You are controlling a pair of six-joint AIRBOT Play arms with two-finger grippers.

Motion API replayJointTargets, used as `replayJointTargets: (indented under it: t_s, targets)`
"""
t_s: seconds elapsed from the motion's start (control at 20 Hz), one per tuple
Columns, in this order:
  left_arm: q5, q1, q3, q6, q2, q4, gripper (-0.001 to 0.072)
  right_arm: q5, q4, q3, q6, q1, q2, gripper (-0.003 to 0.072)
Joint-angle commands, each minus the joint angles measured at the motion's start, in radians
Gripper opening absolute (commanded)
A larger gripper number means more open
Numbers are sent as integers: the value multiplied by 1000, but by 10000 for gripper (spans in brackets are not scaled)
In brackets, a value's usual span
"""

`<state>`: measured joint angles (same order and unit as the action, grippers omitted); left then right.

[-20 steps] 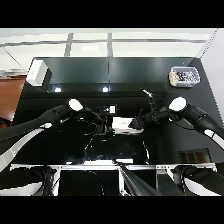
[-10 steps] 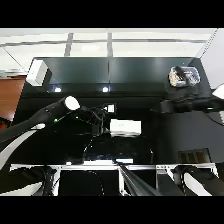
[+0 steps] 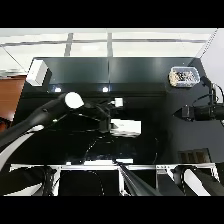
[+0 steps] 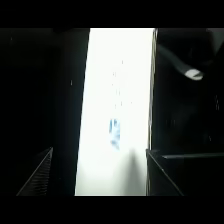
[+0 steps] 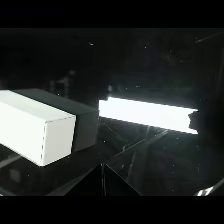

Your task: Fold the box and place the chain.

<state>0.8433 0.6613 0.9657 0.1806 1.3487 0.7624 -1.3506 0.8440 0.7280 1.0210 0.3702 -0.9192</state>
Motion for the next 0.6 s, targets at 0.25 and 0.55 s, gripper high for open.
replayJointTargets:
  t_s: [0.25, 0.55]
  targets:
    - [8, 132, 217, 149, 250, -9, 708, 13, -16, -40, -16, -11, 2, 20]
    - [97, 132, 217, 150, 251, -11, 708, 12, -16, -40, -32, -42, 2, 20]
